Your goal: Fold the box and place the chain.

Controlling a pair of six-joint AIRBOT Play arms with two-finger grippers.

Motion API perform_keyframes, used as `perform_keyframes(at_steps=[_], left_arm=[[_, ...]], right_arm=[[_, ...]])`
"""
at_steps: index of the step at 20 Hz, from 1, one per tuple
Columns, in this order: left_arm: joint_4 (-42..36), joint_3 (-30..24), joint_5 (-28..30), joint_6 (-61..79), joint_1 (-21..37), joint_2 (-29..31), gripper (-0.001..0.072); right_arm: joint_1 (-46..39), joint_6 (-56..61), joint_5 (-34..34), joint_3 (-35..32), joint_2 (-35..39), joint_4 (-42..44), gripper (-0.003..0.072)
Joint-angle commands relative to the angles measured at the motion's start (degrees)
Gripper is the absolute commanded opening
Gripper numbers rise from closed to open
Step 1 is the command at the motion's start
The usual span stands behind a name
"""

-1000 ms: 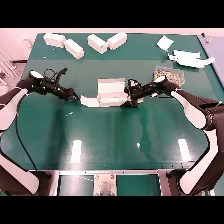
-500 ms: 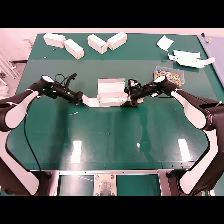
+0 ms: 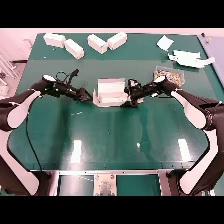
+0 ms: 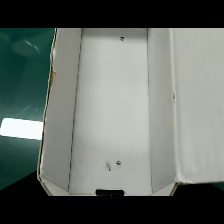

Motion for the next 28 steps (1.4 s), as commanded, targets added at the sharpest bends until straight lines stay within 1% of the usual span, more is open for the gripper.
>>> perform_keyframes(at_steps=[1, 10, 14, 16, 17, 19, 24, 28], left_arm=[[-1.88, 1.86, -2.36, 0.31, -0.02, 0.09, 0.0198], [-1.99, 2.45, -2.82, -1.44, -1.68, 0.09, 0.0201], [-0.5, 5.46, -3.34, -3.32, -1.68, 0.09, 0.0203], [2.45, 7.23, -3.32, -5.57, -1.68, 0.09, 0.0203], [3.76, 7.28, -3.37, -6.88, -1.68, 0.09, 0.0203], [4.7, 7.21, -3.43, -7.85, -1.75, 0.09, 0.0235], [6.51, 7.21, -3.15, -7.74, -4.11, 0.09, 0.0235], [6.54, 7.3, -3.15, -7.98, -4.48, 0.13, 0.0234]], right_arm=[[-0.02, 0.0, 0.0, 0.0, 0.0, 0.02, 0.0593], [-0.02, 0.0, 0.0, 0.0, 0.0, 0.02, 0.0593], [-0.02, 0.0, 0.0, 0.0, 0.0, 0.02, 0.0593], [-0.02, 0.0, 0.0, 0.0, 0.0, 0.02, 0.0593], [-0.02, 0.0, 0.0, 0.0, 0.0, 0.02, 0.0593], [-0.02, 0.0, 0.0, 0.0, 0.0, 0.02, 0.0593], [-0.02, 0.0, 0.0, 0.0, 0.0, 0.02, 0.0593], [-0.02, 0.0, 0.0, 0.0, 0.0, 0.02, 0.0593]])
